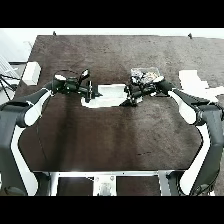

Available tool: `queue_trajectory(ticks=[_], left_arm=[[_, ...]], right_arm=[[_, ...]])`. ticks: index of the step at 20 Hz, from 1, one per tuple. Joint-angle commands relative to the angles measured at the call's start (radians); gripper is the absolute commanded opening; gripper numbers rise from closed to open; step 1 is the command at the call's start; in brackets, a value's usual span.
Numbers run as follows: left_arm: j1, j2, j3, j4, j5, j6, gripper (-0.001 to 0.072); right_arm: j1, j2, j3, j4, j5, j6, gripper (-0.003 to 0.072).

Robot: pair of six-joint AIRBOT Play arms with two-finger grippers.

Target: Fold the box and place the chain.

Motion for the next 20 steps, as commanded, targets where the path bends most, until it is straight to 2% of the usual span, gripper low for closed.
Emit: queue_trajectory(ticks=[1, 16, 19, 20], left_arm=[[0.000, 0.000, 0.000, 0.000, 0.000, 0.000, 0.0020], [0.000, 0.000, 0.000, 0.001, 0.000, 0.000, 0.0020], [0.000, 0.000, 0.000, 0.000, 0.000, 0.000, 0.0021], [0.000, 0.000, 0.000, 0.000, 0.000, 0.000, 0.0020]], right_arm=[[0.002, -0.002, 0.003, 0.000, -0.002, 0.000, 0.0605], [0.015, -0.008, 0.010, 0.000, -0.002, -0.023, 0.0583], [0.015, -0.008, 0.010, 0.000, -0.002, -0.023, 0.0560], [0.016, -0.008, 0.010, 0.000, -0.002, -0.023, 0.0487]])
